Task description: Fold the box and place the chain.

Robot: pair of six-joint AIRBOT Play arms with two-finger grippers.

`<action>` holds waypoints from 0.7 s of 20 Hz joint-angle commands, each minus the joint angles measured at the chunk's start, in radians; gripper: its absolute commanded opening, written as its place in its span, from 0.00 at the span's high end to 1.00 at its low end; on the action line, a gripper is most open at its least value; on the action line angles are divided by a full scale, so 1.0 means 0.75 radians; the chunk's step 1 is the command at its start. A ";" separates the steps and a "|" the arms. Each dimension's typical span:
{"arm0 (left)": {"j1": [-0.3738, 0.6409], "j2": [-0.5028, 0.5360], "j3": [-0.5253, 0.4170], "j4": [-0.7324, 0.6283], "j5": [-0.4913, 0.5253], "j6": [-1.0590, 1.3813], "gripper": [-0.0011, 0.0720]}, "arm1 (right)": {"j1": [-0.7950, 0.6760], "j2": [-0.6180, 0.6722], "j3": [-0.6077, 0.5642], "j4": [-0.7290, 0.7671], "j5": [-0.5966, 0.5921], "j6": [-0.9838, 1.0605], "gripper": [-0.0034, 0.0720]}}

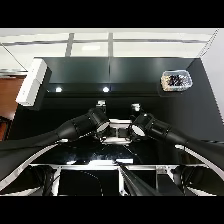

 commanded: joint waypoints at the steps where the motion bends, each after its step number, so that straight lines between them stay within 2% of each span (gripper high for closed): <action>1: 0.001 0.000 -0.001 0.000 0.003 0.002 0.95 | 0.000 0.001 0.002 0.010 -0.015 -0.010 0.74; 2: 0.001 0.000 -0.001 0.000 0.004 0.002 0.95 | 0.000 0.000 0.002 0.010 -0.018 -0.009 0.74; 3: 0.001 0.000 -0.001 0.000 0.004 0.002 0.95 | 0.000 0.000 0.002 0.009 -0.022 -0.009 0.84; 5: 0.001 0.000 -0.001 0.000 0.004 0.002 0.95 | 0.000 -0.001 0.002 0.009 -0.027 -0.009 0.93; 9: 0.001 0.000 -0.001 0.000 0.004 0.002 0.95 | 0.000 0.000 0.002 0.006 -0.023 -0.010 0.93; 10: 0.001 0.000 -0.001 0.000 0.003 0.002 0.95 | 0.000 0.001 0.002 0.009 -0.024 -0.010 0.81; 11: 0.001 0.000 -0.001 0.000 0.003 0.002 0.95 | -0.001 0.003 0.002 0.010 -0.022 -0.009 0.62; 12: 0.001 0.000 -0.001 0.000 0.003 0.002 0.95 | -0.001 0.012 0.002 0.009 -0.010 -0.010 0.59; 14: 0.001 0.000 -0.001 0.000 0.003 0.002 0.95 | -0.011 0.045 0.002 0.009 0.030 -0.035 0.59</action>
